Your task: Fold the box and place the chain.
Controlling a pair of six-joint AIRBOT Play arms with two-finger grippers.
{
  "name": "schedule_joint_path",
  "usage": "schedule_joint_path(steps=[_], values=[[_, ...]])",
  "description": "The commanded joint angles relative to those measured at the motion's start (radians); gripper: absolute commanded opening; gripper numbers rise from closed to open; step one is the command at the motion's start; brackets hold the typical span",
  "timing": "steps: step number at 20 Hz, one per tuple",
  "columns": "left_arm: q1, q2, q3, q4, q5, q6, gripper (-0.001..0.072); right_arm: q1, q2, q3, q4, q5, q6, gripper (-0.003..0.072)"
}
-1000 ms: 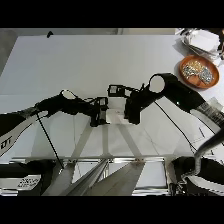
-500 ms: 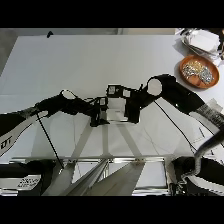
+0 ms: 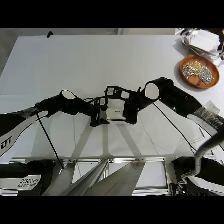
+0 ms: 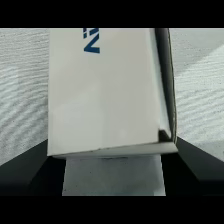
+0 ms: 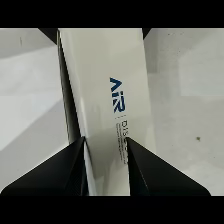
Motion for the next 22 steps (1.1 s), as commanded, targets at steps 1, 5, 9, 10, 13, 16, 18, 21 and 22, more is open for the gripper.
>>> schedule_joint_path(steps=[1, 5, 9, 10, 13, 16, 18, 21, 22], values=[[0.000, 0.001, 0.001, 0.003, -0.002, 0.001, 0.0274, 0.008, 0.000, -0.007, -0.010, -0.007, 0.019, 0.0261], [0.000, 0.001, 0.001, 0.002, -0.002, 0.001, 0.0274, 0.030, 0.000, -0.029, -0.010, -0.007, 0.019, 0.0261], [0.000, 0.001, 0.001, 0.003, -0.002, 0.001, 0.0274, 0.047, 0.000, -0.029, -0.011, 0.005, 0.020, 0.0261], [0.000, 0.001, 0.001, 0.003, -0.002, 0.001, 0.0274, 0.054, 0.000, -0.029, -0.011, 0.008, 0.019, 0.0261], [0.000, 0.001, 0.001, 0.002, -0.002, 0.001, 0.0274, 0.066, 0.000, -0.031, -0.010, 0.010, 0.020, 0.0271], [0.000, 0.001, 0.001, 0.003, -0.002, 0.001, 0.0274, 0.072, 0.001, -0.032, -0.009, 0.010, 0.020, 0.0352], [0.000, 0.001, 0.001, 0.002, -0.002, 0.001, 0.0274, 0.072, 0.015, -0.032, -0.010, 0.006, 0.020, 0.0369], [0.000, 0.001, 0.001, 0.002, -0.002, 0.001, 0.0274, 0.071, 0.064, -0.032, -0.014, -0.019, 0.019, 0.0374], [0.000, 0.001, 0.001, 0.003, -0.002, 0.001, 0.0274, 0.071, 0.084, -0.032, -0.014, -0.025, 0.019, 0.0374]])
